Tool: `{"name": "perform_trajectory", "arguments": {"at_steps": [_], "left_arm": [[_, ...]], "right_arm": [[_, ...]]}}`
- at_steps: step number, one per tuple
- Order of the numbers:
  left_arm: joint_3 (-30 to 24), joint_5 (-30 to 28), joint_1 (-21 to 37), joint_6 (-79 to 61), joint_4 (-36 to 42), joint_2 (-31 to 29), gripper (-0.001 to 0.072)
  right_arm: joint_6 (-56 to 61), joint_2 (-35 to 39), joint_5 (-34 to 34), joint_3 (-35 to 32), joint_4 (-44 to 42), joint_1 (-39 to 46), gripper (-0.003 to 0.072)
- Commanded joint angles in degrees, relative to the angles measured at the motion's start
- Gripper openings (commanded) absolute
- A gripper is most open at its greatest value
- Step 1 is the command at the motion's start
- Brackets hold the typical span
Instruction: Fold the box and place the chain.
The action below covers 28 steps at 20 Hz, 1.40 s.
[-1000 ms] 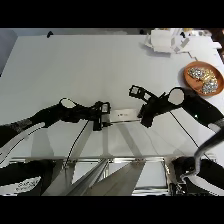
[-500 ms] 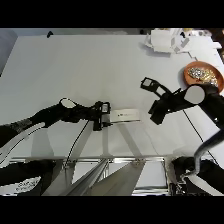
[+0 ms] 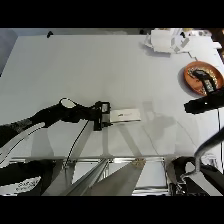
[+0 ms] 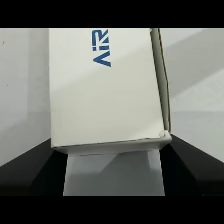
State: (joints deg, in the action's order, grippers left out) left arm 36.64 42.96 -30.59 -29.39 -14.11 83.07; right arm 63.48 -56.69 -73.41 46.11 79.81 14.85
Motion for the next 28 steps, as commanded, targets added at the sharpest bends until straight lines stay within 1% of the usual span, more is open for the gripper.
{"name": "perform_trajectory", "arguments": {"at_steps": [1, 3, 4, 6, 9, 11, 12, 13, 15, 17, 18, 20, 21, 22, 24, 26, 28], "left_arm": [[0.02, 2.32, 0.02, 0.02, 0.61, -0.07, 0.0113], [0.02, 2.1, 0.11, -0.11, 0.22, -0.2, 0.0103], [0.02, 0.24, 0.28, -0.52, 0.15, -0.83, 0.0011], [0.02, -5.95, 0.76, 4.07, 0.2, -4.15, 0.0007], [0.02, -17.09, 3.82, 13.05, 0.13, -13.64, 0.0006], [0.02, -23.17, 7.78, 19.28, 0.13, -20.39, 0.0007], [0.02, -25.99, 10.67, 23.3, 0.11, -23.76, 0.0007], [0.0, -28.22, 13.77, 27.3, 0.11, -26.62, 0.0007], [-0.04, -30.64, 21.22, 34.49, -0.85, -31.17, 0.0007], [-0.15, -30.27, 29.99, 42.14, -2.95, -33.14, 0.0007], [-0.35, -28.96, 34.14, 46.42, -4.61, -33.27, 0.0007], [-1.42, -24.28, 42.14, 55.39, -10.29, -33.0, 0.0007], [-2.25, -21.97, 45.48, 59.32, -14.71, -32.83, 0.0007], [-3.15, -19.04, 48.74, 63.58, -21.07, -32.54, 0.0007], [-3.93, -12.63, 54.07, 73.18, -36.09, -31.54, 0.0007], [-3.93, -7.26, 58.29, 83.21, -49.44, -29.59, 0.0009], [-3.93, -2.86, 61.31, 87.52, -56.28, -27.76, 0.0023]], "right_arm": [[1.25, 0.0, -0.72, 0.07, -1.77, 5.29, 0.0019], [1.22, 0.0, -0.7, 0.07, -2.6, 5.27, 0.0019], [1.22, 0.0, -0.7, 0.07, -2.89, 5.27, 0.0019], [1.2, 0.0, -0.7, 0.07, -3.34, 5.27, 0.0019], [1.22, 0.0, -0.7, 0.07, -3.39, 5.27, 0.0019], [1.27, 0.0, -0.68, 0.07, -3.89, 5.27, 0.0019], [1.22, 0.0, -0.68, 0.07, -4.68, 5.27, 0.0019], [1.25, 0.02, -0.61, 0.07, -5.29, 5.27, 0.0019], [1.18, 0.02, -0.66, 0.07, -5.66, 5.27, 0.0019], [1.18, 0.02, -0.63, 0.07, -5.64, 5.27, 0.0019], [1.18, 0.02, -0.63, 0.09, -5.64, 5.27, 0.0019], [1.18, 0.02, -0.68, 0.09, -5.66, 5.27, 0.0019], [1.18, 0.02, -0.7, 0.09, -5.66, 5.27, 0.0019], [1.18, 0.02, -0.68, 0.07, -5.66, 5.27, 0.0019], [1.18, 0.02, -0.7, 0.07, -5.64, 5.27, 0.0019], [1.18, 0.02, -0.68, 0.09, -5.66, 5.27, 0.0019], [1.18, 0.02, -0.68, 0.07, -5.66, 5.27, 0.0019]]}}
